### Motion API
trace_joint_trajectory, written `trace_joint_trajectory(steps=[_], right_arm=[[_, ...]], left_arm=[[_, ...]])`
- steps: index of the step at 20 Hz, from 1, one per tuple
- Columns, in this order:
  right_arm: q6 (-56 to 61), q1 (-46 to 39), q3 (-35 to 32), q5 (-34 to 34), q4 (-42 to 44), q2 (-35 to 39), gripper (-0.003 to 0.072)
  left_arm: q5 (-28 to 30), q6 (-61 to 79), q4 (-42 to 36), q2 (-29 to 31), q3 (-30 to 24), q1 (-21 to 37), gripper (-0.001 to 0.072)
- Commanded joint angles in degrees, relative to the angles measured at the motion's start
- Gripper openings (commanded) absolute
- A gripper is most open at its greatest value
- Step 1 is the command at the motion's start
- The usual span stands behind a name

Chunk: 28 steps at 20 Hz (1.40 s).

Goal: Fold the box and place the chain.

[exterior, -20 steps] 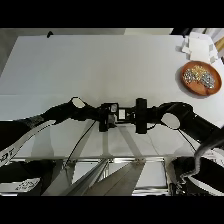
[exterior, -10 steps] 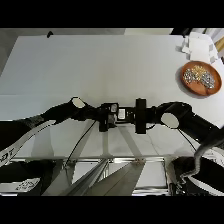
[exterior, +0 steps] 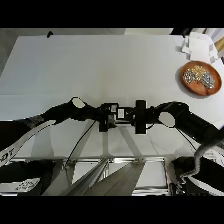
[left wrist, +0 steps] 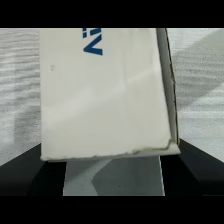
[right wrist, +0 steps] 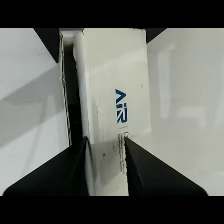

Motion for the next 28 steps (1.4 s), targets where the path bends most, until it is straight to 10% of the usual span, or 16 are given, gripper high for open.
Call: trace_joint_trajectory(steps=[1,17,22,28], right_arm=[[0.0,0.1,0.0,1.0,0.8,0.5,0.0299],[-0.1,0.1,0.0,0.4,3.1,10.5,0.0336],[-1.2,-5.8,-3.5,-2.5,17.4,11.7,0.0019],[-10.8,-8.2,-13.7,-13.4,36.7,11.1,0.0016]], left_arm=[[0.1,-0.1,-0.1,0.0,0.0,0.0,0.0273],[0.1,-0.1,-0.1,0.0,0.0,0.0,0.0273],[0.1,-0.1,-0.1,0.0,0.0,0.0,0.0273],[0.1,-0.1,-0.1,0.0,0.0,0.0,0.0273]])
